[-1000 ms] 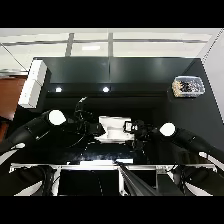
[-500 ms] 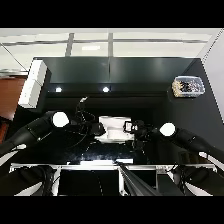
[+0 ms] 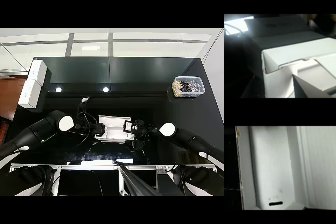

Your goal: Fold the box and place the chain.

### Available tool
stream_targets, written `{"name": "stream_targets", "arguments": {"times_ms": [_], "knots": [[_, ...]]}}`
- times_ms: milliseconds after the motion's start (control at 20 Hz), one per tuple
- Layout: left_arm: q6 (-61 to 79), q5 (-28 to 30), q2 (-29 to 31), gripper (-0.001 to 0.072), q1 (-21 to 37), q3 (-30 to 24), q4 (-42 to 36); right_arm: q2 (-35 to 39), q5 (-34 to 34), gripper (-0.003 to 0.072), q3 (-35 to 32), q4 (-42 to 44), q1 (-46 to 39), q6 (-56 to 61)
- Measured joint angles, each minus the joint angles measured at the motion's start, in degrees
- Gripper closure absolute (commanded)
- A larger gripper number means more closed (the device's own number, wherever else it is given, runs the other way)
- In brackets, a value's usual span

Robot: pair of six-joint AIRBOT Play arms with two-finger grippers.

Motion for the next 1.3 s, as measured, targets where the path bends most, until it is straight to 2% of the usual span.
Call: {"name": "stream_targets", "arguments": {"times_ms": [100,300,400,450,700,1000,1150,1200,1300], "knots": [[-1.27,-0.02,-0.81,0.0229,-0.37,0.57,1.14,0.00,-0.07,0.0164,0.00,0.00,0.00,0.02],[-2.89,-1.70,-2.38,0.0231,-0.72,2.43,2.10,0.00,-0.07,0.0165,0.00,0.00,-0.02,0.00],[-3.52,-2.95,-3.06,0.0323,-1.09,3.78,2.34,0.00,-0.09,0.0164,0.00,0.00,0.00,0.00],[-3.61,-3.41,-3.39,0.0337,-1.44,4.55,2.45,0.00,-0.09,0.0164,0.00,0.00,0.00,0.00],[-4.37,-5.46,-4.31,0.0339,-3.19,7.10,2.89,0.00,-0.09,0.0164,0.00,-0.02,0.00,-0.02],[-6.25,-8.41,-4.48,0.0344,-3.65,7.78,3.43,0.02,-0.11,0.0164,0.00,-0.02,0.00,-0.04],[-7.54,-8.94,-4.48,0.0365,-3.74,7.87,4.13,0.00,-0.11,0.0164,0.00,-0.02,-0.02,-0.04],[-8.22,-9.03,-4.48,0.0414,-3.87,7.87,4.63,0.00,-0.11,0.0164,0.00,-0.02,-0.02,-0.04],[-9.92,-9.20,-4.50,0.0437,-4.42,7.87,6.21,0.00,-0.13,0.0164,0.00,-0.02,-0.02,-0.04]]}}
